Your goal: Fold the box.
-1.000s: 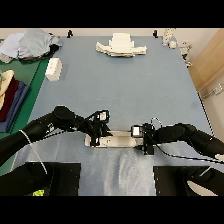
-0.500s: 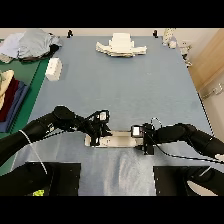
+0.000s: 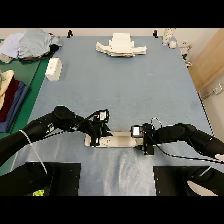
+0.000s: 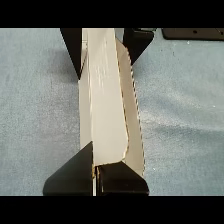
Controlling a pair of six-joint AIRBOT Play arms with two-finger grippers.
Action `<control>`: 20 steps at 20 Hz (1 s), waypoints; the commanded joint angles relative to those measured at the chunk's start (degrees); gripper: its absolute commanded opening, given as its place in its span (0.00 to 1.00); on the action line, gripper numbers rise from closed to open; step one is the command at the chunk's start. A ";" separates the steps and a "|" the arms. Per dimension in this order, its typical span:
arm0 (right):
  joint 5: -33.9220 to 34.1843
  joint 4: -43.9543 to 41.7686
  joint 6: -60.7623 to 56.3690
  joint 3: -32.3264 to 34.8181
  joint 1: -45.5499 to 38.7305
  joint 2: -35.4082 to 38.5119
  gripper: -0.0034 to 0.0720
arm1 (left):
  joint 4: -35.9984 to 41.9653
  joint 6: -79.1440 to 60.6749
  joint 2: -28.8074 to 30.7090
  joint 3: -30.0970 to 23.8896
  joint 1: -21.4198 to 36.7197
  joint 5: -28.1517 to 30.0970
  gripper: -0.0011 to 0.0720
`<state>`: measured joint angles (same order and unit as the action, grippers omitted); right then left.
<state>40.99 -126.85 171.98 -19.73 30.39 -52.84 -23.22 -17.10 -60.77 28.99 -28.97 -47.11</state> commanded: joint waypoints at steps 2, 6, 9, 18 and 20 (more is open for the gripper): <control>0.02 -0.02 -0.02 0.04 0.04 0.02 0.72 | 0.15 0.24 0.02 0.00 0.07 0.22 0.03; 0.04 -0.02 -0.02 0.04 0.04 0.02 0.72 | 0.24 2.56 0.02 0.04 0.13 2.08 0.44; 0.02 -0.02 -0.02 0.04 0.04 0.00 0.72 | -0.63 6.03 0.79 0.04 0.50 2.99 0.44; 0.02 -0.02 -0.02 0.04 0.04 0.02 0.72 | -24.04 62.29 23.04 0.02 8.17 -18.64 0.04; 0.04 -0.02 -0.02 0.04 0.04 0.02 0.72 | -15.58 66.58 23.87 -0.44 5.27 -20.90 0.04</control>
